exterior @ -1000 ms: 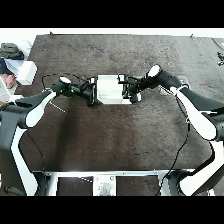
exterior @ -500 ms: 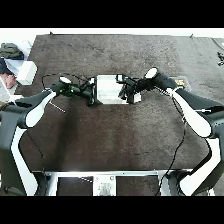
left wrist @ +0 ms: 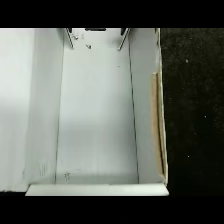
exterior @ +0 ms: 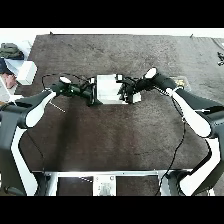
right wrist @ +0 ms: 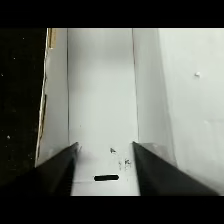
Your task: Fold the box and place the chain.
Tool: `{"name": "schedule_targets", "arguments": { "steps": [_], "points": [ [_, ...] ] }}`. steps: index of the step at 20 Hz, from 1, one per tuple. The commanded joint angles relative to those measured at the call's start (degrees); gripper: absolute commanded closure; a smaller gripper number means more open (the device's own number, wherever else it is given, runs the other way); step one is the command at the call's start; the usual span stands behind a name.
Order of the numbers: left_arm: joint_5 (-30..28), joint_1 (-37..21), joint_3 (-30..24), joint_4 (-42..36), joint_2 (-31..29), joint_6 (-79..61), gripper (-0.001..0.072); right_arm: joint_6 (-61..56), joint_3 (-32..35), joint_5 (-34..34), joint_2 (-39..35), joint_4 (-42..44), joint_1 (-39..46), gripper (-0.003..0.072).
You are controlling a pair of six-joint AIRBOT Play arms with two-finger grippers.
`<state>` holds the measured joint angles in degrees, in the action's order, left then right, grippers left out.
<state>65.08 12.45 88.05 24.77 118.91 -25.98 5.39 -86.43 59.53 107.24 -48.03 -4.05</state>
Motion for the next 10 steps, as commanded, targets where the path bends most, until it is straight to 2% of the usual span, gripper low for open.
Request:
{"name": "schedule_targets", "arguments": {
  "steps": [1, 4, 5, 8, 10],
  "points": [
    [-0.02, 0.00, -0.02, 0.04, -0.02, 0.00, 0.0365, -0.09, 0.00, -0.02, 0.02, -1.01, 0.07, 0.0096],
    [-0.04, 0.00, -0.02, 0.04, -0.02, 0.00, 0.0365, -0.07, 0.00, -0.04, 0.02, -1.03, 0.13, 0.0102],
    [-0.04, 0.00, -0.02, 0.04, -0.02, 0.00, 0.0365, -0.09, 0.00, 0.09, -0.02, -1.07, 0.15, 0.0238],
    [-0.04, 0.00, -0.02, 0.04, -0.02, 0.00, 0.0365, -1.40, -0.22, 1.07, -0.68, -4.11, 0.13, 0.0527],
    [-0.07, 0.00, -0.02, 0.04, -0.02, 0.00, 0.0365, -6.38, -0.22, 1.33, -1.75, -8.83, 0.44, 0.0527]
  ]
}}
